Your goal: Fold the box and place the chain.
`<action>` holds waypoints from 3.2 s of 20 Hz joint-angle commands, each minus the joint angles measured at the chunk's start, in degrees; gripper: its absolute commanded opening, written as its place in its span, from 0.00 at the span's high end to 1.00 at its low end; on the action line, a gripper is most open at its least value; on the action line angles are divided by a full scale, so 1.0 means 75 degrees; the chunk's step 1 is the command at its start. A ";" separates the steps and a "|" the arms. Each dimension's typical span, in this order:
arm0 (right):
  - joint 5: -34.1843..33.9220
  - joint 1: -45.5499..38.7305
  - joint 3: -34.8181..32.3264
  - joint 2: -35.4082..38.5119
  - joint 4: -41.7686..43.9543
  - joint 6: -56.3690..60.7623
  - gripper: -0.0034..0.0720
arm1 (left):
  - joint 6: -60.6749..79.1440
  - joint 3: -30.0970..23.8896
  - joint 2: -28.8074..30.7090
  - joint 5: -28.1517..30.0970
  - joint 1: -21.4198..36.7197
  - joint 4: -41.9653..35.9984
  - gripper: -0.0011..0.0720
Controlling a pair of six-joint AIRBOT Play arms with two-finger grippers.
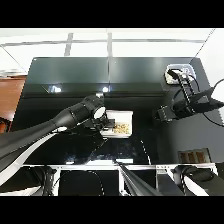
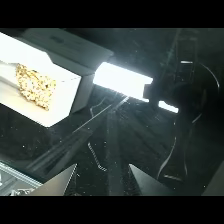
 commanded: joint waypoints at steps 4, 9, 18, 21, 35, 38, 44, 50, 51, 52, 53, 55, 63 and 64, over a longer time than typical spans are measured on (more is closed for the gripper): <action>0.0012 -0.0064 -0.0003 0.0105 -0.0146 -0.0006 0.46 | 0.0629 0.0000 0.1128 -0.0198 0.0003 0.0283 0.29; -0.0149 -0.0064 -0.0003 0.0102 -0.0160 -0.0003 0.46 | 0.1562 -0.0323 0.2769 -0.2020 0.0318 0.2498 0.29; -0.0527 -0.0064 -0.0003 0.0102 -0.0163 -0.0003 0.46 | 0.9742 -0.3255 0.4127 -0.0326 0.4246 -0.3281 0.29; -0.0530 -0.0067 -0.0003 0.0102 -0.0178 -0.0003 0.46 | 1.2613 -0.3885 0.4060 0.0315 0.4065 -0.3993 0.01; -0.0557 -0.0067 -0.0003 0.0102 -0.0195 0.0090 0.46 | 1.9861 -0.3462 0.1326 0.2305 0.3666 -0.6181 0.01; -0.0571 -0.0064 -0.0003 0.0102 -0.0192 0.0090 0.45 | 2.0260 -0.3357 0.1090 0.2043 0.3716 -0.6228 0.01; -0.0755 -0.0064 -0.0003 0.0102 -0.0192 0.0090 0.46 | 2.0432 -0.3357 0.1003 0.1961 0.3684 -0.7169 0.01; -0.0839 -0.0064 -0.0003 0.0102 -0.0192 0.0090 0.45 | 2.0432 -0.3392 0.1003 0.1821 0.3684 -0.7155 0.01; -0.0854 -0.0064 -0.0003 0.0102 -0.0192 0.0090 0.45 | 2.0432 -0.3392 0.1003 0.1801 0.3684 -0.7143 0.01; -0.0871 -0.0064 -0.0003 0.0102 -0.0192 0.0090 0.45 | 2.0432 -0.3392 0.1003 0.1760 0.3684 -0.7064 0.01; -0.0886 -0.0064 -0.0003 0.0102 -0.0192 0.0090 0.45 | 2.0432 -0.3392 0.1003 0.1722 0.3684 -0.6983 0.01; -0.0927 -0.0064 -0.0003 0.0102 -0.0192 0.0090 0.45 | 2.0432 -0.3398 0.1003 0.1702 0.3681 -0.6881 0.01; -0.1075 -0.0064 -0.0003 0.0102 -0.0189 0.0090 0.45 | 2.0429 -0.3395 0.0982 0.1947 0.3375 -0.7236 0.01; -0.1075 -0.0064 -0.0003 0.0102 -0.0189 0.0090 0.45 | 2.0429 -0.3398 0.0976 0.1941 0.3360 -0.7233 0.01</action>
